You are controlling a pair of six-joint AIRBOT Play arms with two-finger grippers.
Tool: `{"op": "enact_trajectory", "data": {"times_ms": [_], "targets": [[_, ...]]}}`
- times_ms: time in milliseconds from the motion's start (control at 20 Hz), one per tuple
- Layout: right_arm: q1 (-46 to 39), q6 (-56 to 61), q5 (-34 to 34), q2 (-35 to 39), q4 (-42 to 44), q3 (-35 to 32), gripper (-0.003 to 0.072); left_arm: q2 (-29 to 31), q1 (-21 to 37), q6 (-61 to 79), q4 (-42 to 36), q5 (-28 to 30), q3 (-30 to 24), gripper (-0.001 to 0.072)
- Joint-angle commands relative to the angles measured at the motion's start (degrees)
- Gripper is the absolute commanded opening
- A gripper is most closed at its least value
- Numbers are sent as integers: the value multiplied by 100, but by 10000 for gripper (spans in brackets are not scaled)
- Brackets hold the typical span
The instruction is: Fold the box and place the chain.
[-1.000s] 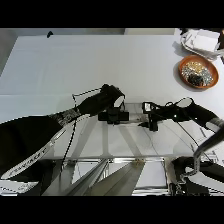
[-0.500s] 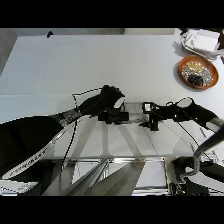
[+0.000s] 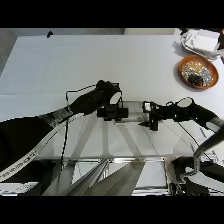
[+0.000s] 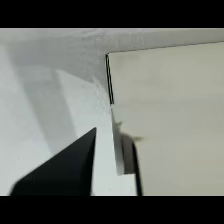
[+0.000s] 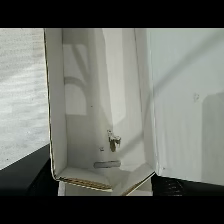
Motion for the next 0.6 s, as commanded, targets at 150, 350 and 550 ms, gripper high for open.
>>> {"op": "enact_trajectory", "data": {"times_ms": [150,350,550], "targets": [[0,-9,22,4,-7,4,321,494,249,1593,-13,-170,4,652],[0,-9,22,4,-7,4,321,953,533,4103,-136,-1071,-238,694],[0,-9,22,4,-7,4,321,1714,826,7237,-452,413,-1521,695]]}}
